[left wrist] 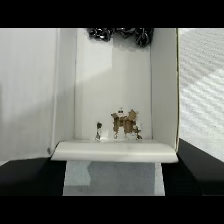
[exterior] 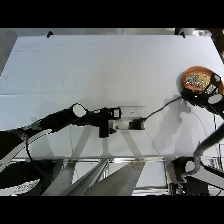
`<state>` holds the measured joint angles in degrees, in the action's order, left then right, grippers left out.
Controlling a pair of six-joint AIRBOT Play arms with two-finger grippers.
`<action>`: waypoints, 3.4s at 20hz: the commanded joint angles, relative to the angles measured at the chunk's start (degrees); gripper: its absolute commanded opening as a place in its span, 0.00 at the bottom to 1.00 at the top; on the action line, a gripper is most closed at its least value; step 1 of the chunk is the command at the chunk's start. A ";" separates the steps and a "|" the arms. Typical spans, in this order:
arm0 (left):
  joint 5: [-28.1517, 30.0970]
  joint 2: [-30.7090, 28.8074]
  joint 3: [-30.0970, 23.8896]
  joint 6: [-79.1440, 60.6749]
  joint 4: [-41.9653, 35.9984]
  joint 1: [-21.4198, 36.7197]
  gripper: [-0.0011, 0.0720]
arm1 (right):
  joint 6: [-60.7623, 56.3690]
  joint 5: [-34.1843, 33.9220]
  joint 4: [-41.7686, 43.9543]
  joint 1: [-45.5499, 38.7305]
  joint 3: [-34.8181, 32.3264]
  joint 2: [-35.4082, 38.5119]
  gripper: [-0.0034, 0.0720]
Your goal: Fold the box and place the chain.
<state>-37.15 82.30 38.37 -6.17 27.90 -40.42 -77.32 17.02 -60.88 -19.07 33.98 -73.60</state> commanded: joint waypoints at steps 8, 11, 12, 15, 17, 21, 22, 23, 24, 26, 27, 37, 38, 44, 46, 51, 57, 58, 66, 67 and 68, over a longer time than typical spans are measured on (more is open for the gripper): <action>0.02 0.00 -0.02 -0.02 0.00 -0.02 0.20 | -0.26 -4.55 -0.72 2.27 0.02 -2.71 0.33; 0.02 0.00 -0.02 -0.02 0.00 -0.02 0.20 | -0.22 -4.39 -0.68 2.27 0.02 -2.89 0.06; 0.02 0.00 -0.02 -0.02 0.00 -0.02 0.20 | -0.22 -4.33 -0.68 2.27 0.02 -2.82 0.06; 0.02 0.00 -0.02 -0.02 0.00 -0.02 0.20 | -0.07 -1.86 -0.72 2.27 0.02 -1.57 0.06; 0.02 0.00 -0.02 -0.02 0.00 -0.02 0.20 | 2.21 2.62 -0.61 2.27 0.02 1.44 0.06; 0.02 0.00 -0.02 -0.02 0.00 -0.02 0.20 | 6.58 16.70 4.68 2.27 0.02 11.63 0.06; 0.02 0.00 -0.02 -0.02 0.00 -0.02 0.20 | 9.29 20.52 8.41 2.27 0.02 14.08 0.06; 0.02 0.00 -0.02 -0.02 0.00 -0.02 0.20 | 13.07 25.53 12.87 2.27 0.02 16.13 0.06; 0.02 0.00 -0.02 -0.02 0.00 -0.02 0.20 | 17.68 31.39 17.86 2.29 0.02 18.03 0.06; 0.02 0.00 -0.02 -0.02 0.00 -0.02 0.20 | 23.02 39.34 26.51 2.80 0.02 21.42 0.06; 0.02 0.00 -0.02 -0.02 0.00 -0.02 0.20 | 23.85 42.10 29.05 3.28 0.00 23.26 0.06; 0.02 0.00 -0.02 -0.02 0.00 -0.02 0.20 | 23.15 55.71 32.72 13.44 0.00 35.80 0.06; 0.02 0.00 -0.02 -0.02 0.00 -0.02 0.20 | 22.97 56.48 32.74 14.51 0.00 37.24 0.06; 0.02 0.00 -0.02 -0.02 0.00 -0.02 0.20 | 20.35 57.11 34.10 19.06 0.00 44.81 0.06; 0.02 0.00 -0.02 -0.02 0.00 -0.02 0.20 | 20.41 55.74 37.77 20.57 0.00 46.14 0.06; 0.04 0.00 -0.02 -0.02 0.00 -0.02 0.20 | 23.58 46.29 41.38 24.09 0.00 46.58 0.06; 0.02 0.00 -0.02 -0.02 0.00 -0.02 0.20 | 23.71 40.54 39.91 24.13 0.00 46.56 0.06; 0.02 0.00 -0.02 -0.02 0.00 -0.02 0.20 | 23.89 40.02 38.71 24.13 0.00 46.49 0.06; 0.02 0.00 -0.02 -0.02 0.00 -0.02 0.20 | 23.54 37.55 23.08 32.50 -2.54 41.05 0.06; 0.02 0.00 -0.02 -0.02 0.00 -0.02 0.20 | 23.54 37.53 21.49 32.96 -2.54 39.74 0.06; 0.02 0.00 -0.02 -0.02 0.00 -0.02 0.20 | 23.56 37.55 20.17 33.33 -2.56 38.18 0.06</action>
<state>-37.12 82.30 38.37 -6.17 27.90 -40.42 -53.71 55.27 -35.38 12.45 31.83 -32.38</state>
